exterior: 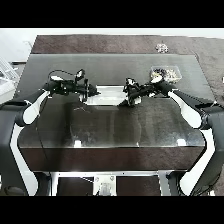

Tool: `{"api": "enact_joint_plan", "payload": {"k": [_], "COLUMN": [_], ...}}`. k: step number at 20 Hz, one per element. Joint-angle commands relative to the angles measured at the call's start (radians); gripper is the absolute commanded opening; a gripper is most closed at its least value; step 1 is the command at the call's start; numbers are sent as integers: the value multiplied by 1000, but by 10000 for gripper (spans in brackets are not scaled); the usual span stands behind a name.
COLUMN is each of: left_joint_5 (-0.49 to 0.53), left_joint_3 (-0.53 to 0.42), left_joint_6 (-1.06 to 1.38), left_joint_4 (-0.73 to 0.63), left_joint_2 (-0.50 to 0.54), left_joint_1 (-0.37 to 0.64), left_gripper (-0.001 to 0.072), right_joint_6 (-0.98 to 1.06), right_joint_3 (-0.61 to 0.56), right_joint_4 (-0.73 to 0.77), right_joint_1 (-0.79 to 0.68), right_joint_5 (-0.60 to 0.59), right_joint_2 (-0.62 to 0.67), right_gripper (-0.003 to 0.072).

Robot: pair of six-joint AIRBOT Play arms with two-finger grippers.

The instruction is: Fold the box and place the chain.

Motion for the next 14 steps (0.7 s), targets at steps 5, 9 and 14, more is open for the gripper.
{"api": "enact_joint_plan", "payload": {"k": [5, 9, 14], "left_joint_5": [-11, -12, -37], "left_joint_3": [0, 0, 0], "left_joint_6": [-1, -3, -4], "left_joint_4": [0, -1, -42], "left_joint_2": [1, 1, 1], "left_joint_1": [0, 0, 0], "left_gripper": [23, 23, 363], "right_joint_6": [0, 0, 0], "right_joint_3": [0, 0, 0], "right_joint_4": [2, 2, 2], "right_joint_1": [1, 1, 1], "right_joint_5": [0, 0, 0], "right_joint_2": [-1, -1, -1], "right_gripper": [596, 596, 596]}}
